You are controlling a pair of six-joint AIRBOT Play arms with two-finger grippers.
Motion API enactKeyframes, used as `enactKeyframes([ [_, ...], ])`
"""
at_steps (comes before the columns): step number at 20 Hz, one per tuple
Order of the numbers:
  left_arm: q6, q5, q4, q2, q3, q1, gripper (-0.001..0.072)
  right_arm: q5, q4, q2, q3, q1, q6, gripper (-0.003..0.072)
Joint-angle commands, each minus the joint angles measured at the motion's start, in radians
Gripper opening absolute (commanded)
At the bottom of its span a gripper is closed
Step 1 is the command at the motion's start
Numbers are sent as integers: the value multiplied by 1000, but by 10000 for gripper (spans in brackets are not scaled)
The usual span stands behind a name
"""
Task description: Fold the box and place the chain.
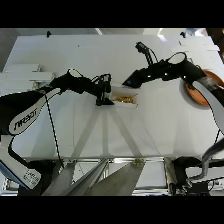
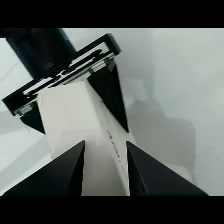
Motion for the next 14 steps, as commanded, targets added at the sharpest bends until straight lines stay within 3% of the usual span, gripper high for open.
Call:
enactKeyframes([
  [1,0,0,0,0,1,1,297,80,13,-23,2,3,-58,268],
  [7,0,0,0,0,1,1,297,53,-108,-19,2,51,-153,276],
  [14,0,0,0,0,1,1,297,16,-164,-19,2,61,-117,151],
])
